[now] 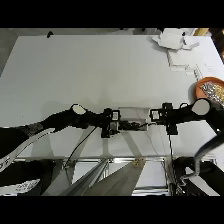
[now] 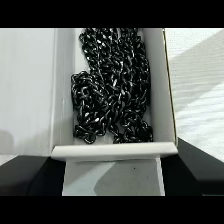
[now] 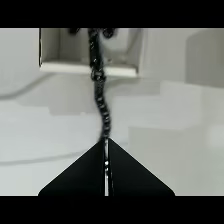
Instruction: Fold the box and place the chain.
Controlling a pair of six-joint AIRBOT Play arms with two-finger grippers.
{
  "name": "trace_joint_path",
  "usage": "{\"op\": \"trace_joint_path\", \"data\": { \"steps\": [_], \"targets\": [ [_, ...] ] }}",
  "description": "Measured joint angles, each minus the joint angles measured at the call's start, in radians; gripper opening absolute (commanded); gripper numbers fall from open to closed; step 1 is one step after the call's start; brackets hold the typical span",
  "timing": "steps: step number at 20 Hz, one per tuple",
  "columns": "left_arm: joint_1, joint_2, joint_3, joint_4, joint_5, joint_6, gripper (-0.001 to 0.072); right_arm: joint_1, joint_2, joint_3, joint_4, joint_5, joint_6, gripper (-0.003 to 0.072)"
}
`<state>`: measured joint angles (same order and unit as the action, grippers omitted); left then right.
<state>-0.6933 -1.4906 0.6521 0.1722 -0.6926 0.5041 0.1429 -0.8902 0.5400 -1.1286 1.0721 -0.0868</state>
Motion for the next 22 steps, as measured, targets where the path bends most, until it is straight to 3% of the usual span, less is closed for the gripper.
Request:
{"op": "trace_joint_path", "data": {
  "steps": [3, 4, 8, 14, 22],
  "targets": [
    [0.000, 0.000, 0.000, 0.000, 0.000, 0.000, 0.0206, 0.040, 0.086, 0.000, 0.059, -0.006, 0.000, 0.0032],
    [0.000, 0.000, 0.000, 0.000, 0.000, 0.000, 0.0206, 0.049, 0.099, 0.000, 0.061, -0.013, 0.000, 0.0106],
    [0.000, 0.000, 0.000, 0.000, -0.002, 0.000, 0.0206, 0.066, 0.086, 0.000, -0.001, -0.032, 0.021, 0.0192],
    [0.000, 0.000, 0.000, 0.000, -0.003, 0.000, 0.0206, 0.072, -0.055, 0.000, -0.116, -0.039, 0.074, 0.0190],
    [0.000, 0.000, 0.000, 0.000, -0.003, 0.000, 0.0206, 0.059, -0.200, 0.000, -0.153, -0.068, 0.095, 0.0177]
  ]
}}
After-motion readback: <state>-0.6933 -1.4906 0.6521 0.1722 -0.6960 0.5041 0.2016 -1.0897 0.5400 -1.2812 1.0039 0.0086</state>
